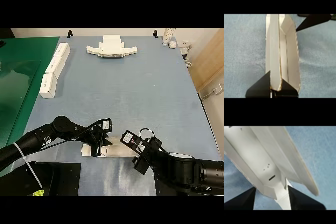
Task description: Fold the box.
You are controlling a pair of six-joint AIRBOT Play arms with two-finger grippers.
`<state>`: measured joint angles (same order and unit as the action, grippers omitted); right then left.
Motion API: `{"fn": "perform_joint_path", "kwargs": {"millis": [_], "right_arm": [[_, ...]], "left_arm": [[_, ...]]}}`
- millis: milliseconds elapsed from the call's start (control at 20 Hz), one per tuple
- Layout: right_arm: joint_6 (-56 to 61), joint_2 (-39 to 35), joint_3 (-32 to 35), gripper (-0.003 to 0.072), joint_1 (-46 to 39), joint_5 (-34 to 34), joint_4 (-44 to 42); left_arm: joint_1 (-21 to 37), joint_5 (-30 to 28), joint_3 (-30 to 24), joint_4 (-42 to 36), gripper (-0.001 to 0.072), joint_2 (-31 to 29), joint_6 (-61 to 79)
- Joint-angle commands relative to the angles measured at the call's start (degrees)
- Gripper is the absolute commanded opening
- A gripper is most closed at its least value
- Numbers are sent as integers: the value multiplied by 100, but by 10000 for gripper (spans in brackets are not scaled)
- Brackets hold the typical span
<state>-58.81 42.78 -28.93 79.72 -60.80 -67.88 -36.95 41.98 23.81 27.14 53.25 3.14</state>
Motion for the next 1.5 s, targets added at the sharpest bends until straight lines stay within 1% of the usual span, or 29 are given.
{"fn": "perform_joint_path", "kwargs": {"millis": [0,150,300,350,400,450,550,650,800,900,1000,1050,1150,1250,1350,1450], "right_arm": [[92,-144,-4,618,4,-166,140],[94,-118,-2,621,-2,-136,229],[92,-118,-2,621,0,-120,76],[92,-118,-2,648,0,-107,33],[92,-118,-2,706,-2,-90,13],[63,-120,0,705,-2,-90,-4],[-275,-142,55,706,-81,188,-70],[-833,-313,210,706,-393,584,-269],[-2124,-627,527,706,-1147,1008,-1016],[-3292,-809,721,706,-1805,1209,-1718],[-4898,-896,861,706,-2540,1445,-2680],[-5858,-872,898,706,-2946,1499,-3314],[-7685,-743,946,706,-3683,1510,-4605],[-9025,-553,949,706,-4192,1467,-5499],[-9545,-334,970,706,-4411,1300,-5834],[-9628,-116,1021,706,-4413,1279,-5869]], "left_arm": [[0,4,7,2,17,0,2],[0,4,7,2,17,0,2],[0,7,7,2,17,0,2],[0,7,7,2,17,0,2],[0,7,7,2,17,0,2],[0,4,7,2,17,0,2],[0,4,7,2,17,0,2],[0,4,7,2,17,0,2],[0,7,7,2,17,0,2],[0,4,7,2,17,0,2],[0,7,7,2,17,0,2],[0,4,7,2,17,0,2],[0,4,7,2,17,0,2],[0,4,7,2,17,0,2],[0,4,7,2,17,0,2],[0,4,7,2,17,0,2]]}}
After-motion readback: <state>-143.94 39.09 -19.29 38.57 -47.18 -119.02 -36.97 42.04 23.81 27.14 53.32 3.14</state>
